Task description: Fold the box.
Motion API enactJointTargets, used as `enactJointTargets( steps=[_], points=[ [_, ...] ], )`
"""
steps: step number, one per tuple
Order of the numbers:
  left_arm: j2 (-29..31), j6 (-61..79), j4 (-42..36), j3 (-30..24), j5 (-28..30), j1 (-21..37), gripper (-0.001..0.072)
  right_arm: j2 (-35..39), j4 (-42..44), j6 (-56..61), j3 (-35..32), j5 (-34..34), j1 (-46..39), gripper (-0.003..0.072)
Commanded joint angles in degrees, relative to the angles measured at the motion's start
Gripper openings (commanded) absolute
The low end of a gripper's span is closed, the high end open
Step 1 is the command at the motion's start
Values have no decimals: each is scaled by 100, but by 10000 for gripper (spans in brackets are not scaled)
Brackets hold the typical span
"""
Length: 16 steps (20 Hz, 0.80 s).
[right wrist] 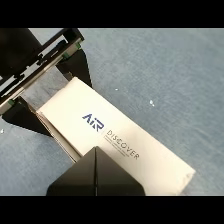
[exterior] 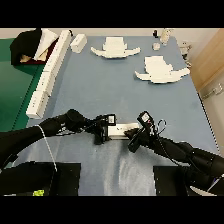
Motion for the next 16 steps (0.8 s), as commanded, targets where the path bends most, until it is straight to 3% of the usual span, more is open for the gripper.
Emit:
enactJointTargets(
  steps=[1, 4, 7, 11, 14, 16],
  points=[
    [0, -2, 0, 2, -2, 2, 509, 350, -251, -2, 42, 24, 9, 2],
    [0, -2, 0, 2, -2, 2, 509, 492, -420, -2, 142, -57, -92, 2],
    [0, -2, 0, 2, -2, 2, 510, 446, -826, -2, 404, -555, -376, 2],
    [0, -2, 0, 2, -2, 2, 510, 225, -1965, 350, 1163, -1880, -1078, 2],
    [0, -2, 0, 2, -2, 2, 510, -111, -3694, 1895, 2122, -2997, -1690, 2],
    [0, -2, 0, 2, -2, 2, 510, -494, -4304, 2583, 2918, -3993, -2083, 2]
  ],
)
